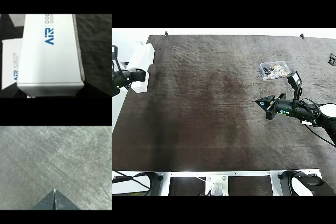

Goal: Fold the box and place the chain.

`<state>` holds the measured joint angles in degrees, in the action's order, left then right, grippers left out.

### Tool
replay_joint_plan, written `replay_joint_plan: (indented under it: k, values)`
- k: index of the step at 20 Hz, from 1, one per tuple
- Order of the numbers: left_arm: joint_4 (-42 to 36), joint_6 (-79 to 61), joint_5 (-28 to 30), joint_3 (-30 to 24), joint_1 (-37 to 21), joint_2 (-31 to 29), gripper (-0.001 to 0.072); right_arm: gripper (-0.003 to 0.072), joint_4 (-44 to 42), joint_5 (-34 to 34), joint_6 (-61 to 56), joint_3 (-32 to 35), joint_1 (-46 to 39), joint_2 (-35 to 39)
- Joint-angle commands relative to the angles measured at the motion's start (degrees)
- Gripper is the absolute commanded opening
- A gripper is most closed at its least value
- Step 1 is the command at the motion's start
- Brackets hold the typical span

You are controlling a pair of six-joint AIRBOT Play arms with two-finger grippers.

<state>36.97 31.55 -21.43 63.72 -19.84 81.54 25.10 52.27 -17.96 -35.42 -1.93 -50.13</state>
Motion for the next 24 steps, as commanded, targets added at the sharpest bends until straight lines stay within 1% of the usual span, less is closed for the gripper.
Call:
replay_joint_plan:
  k: [1, 2, 4, 7, 10, 18, 22, 23, 24]
  values:
    - [4.72, 3.89, 5.49, -0.81, -2.25, 0.63, 0.0018, 0.001, -0.02, -0.02, -0.02, 0.02, -0.02, -0.02]
    - [5.14, 3.98, 5.77, -0.81, -2.25, 1.09, 0.0018, 0.001, -0.02, -0.2, -0.02, 0.02, -0.02, -0.04]
    - [6.69, 4.02, 8.15, -0.81, -2.25, 2.62, 0.0018, 0.001, -0.02, -0.22, -0.02, 0.02, -0.02, -0.04]
    - [6.86, 2.91, 9.53, -0.81, -2.25, 4.7, 0.0018, 0.001, -0.02, -0.2, -0.04, 0.02, -0.02, -0.02]
    - [6.8, 2.54, 12.17, -0.79, -2.25, 6.45, 0.002, 0.001, -0.04, -0.2, -0.04, 0.02, -0.02, -0.04]
    - [6.8, -0.59, 11.85, -0.68, -2.25, 10.6, 0.0022, 0.001, -0.04, -0.24, -0.04, 0.02, -0.02, -0.04]
    - [6.8, -0.57, 12.46, -0.68, -2.25, 11.61, 0.0024, 0.001, -0.04, -0.24, -0.04, 0.02, -0.02, -0.04]
    - [6.78, -0.57, 12.74, -0.68, -2.25, 11.61, 0.0144, 0.0021, -0.04, -0.28, -0.04, 0.02, -0.02, -0.04]
    - [6.78, -0.55, 13.75, -0.68, -2.25, 11.61, 0.0567, 0.0141, -0.04, -0.37, -0.04, 0.02, -0.02, -0.04]
